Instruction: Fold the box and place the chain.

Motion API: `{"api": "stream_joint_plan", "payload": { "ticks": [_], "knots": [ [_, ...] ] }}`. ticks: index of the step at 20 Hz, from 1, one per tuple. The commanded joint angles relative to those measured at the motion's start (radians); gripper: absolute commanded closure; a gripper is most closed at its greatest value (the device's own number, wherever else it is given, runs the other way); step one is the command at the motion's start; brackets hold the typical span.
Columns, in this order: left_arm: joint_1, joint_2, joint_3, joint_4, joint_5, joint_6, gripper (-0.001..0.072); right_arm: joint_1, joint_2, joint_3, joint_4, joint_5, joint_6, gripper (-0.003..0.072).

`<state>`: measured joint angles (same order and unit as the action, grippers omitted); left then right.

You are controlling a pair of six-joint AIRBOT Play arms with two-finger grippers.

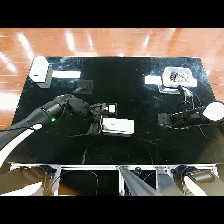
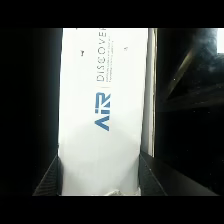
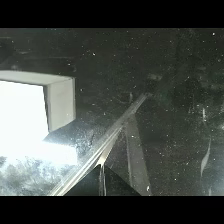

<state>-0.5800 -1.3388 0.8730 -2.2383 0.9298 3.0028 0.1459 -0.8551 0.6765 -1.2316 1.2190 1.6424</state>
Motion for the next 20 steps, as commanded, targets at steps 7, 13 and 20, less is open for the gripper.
{"api": "stream_joint_plan", "payload": {
  "ticks": [7,13,20],
  "knots": [
    [0.047,0.071,0.049,0.074,-0.014,-0.164,0.0687,-0.001,0.001,0.0,0.0,0.0,0.0,0.0652],
    [0.232,0.146,0.055,0.084,0.012,-0.285,0.0688,-0.001,0.001,0.0,0.0,-0.008,-0.016,0.0652],
    [0.679,0.167,0.055,0.086,0.139,-0.39,0.0688,-0.001,0.001,0.0,0.0,-0.013,-0.032,0.0652]
  ]
}}
